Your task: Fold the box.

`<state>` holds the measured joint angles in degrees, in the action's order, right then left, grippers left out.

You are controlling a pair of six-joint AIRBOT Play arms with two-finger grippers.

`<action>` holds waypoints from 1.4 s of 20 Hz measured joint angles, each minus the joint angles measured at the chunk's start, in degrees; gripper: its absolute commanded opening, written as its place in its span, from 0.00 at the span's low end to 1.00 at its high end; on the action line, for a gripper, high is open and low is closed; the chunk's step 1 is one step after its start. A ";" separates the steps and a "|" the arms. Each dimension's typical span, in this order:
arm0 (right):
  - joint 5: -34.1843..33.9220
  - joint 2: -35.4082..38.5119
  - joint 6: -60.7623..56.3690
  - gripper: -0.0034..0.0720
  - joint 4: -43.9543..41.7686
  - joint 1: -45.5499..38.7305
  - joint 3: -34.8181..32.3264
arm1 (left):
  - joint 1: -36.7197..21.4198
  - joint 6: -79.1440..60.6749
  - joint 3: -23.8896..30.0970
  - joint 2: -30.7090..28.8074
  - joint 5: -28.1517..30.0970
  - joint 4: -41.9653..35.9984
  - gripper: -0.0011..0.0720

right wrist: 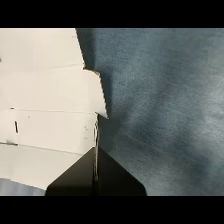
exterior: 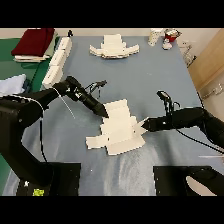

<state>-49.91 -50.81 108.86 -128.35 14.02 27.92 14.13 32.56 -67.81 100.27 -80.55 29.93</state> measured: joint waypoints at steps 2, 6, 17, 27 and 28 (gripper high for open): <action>0.02 0.00 0.02 0.05 0.00 0.00 0.02 | 0.07 -0.09 0.00 0.00 -0.20 0.02 0.03; 0.09 0.00 0.02 0.06 0.00 0.00 0.02 | 0.13 -0.87 0.00 0.00 -0.94 -0.02 0.03; 2.01 0.02 -16.72 0.59 28.68 -0.09 4.02 | 0.17 -10.69 -1.46 -6.73 1.40 0.85 0.02; 6.45 0.02 -42.21 0.59 45.68 -0.09 7.04 | 5.49 -24.24 12.26 -25.16 19.23 4.81 0.02; 6.91 0.02 -43.52 0.59 45.97 -0.09 7.08 | 6.86 -25.83 14.82 -27.21 22.36 4.92 0.02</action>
